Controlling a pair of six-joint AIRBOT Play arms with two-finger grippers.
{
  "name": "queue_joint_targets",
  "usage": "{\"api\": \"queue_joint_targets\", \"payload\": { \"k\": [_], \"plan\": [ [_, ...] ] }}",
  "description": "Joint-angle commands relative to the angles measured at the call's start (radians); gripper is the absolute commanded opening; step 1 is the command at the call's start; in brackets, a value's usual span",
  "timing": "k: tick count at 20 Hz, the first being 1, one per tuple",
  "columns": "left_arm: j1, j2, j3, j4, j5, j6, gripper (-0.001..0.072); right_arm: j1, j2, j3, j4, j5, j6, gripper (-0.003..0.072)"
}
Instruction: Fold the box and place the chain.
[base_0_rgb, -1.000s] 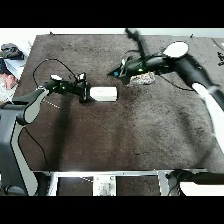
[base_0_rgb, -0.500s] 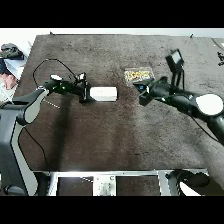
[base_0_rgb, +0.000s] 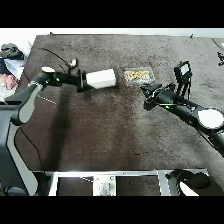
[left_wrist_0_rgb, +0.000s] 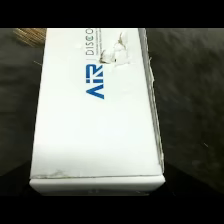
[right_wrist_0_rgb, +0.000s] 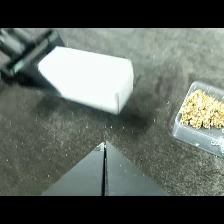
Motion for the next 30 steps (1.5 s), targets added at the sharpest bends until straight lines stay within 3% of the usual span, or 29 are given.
{"api": "queue_joint_targets", "payload": {
  "k": [1,7,9,14,19,30],
  "plan": [
    [0.098,0.068,0.091,-0.044,0.109,-0.128,0.0011,0.001,0.004,-0.003,0.03,-0.018,0.002,-0.0009],
    [0.334,0.128,0.113,0.025,0.69,-0.499,0.0011,0.001,0.004,-0.003,0.032,-0.018,0.003,-0.0009],
    [0.381,0.122,0.1,0.09,0.801,-0.62,0.0011,0.001,0.004,-0.003,0.031,-0.018,0.003,-0.0008],
    [0.4,0.058,0.091,0.293,0.795,-0.661,0.0011,0.001,0.004,-0.004,0.031,-0.018,0.008,-0.0008],
    [0.4,-0.014,0.091,0.452,0.852,-0.824,0.0012,0.001,0.004,-0.004,0.031,-0.018,0.01,-0.0009],
    [0.4,-0.089,0.091,0.457,0.866,-0.862,0.0012,0.001,0.004,-0.004,0.031,-0.018,0.009,-0.0009]
  ]
}}
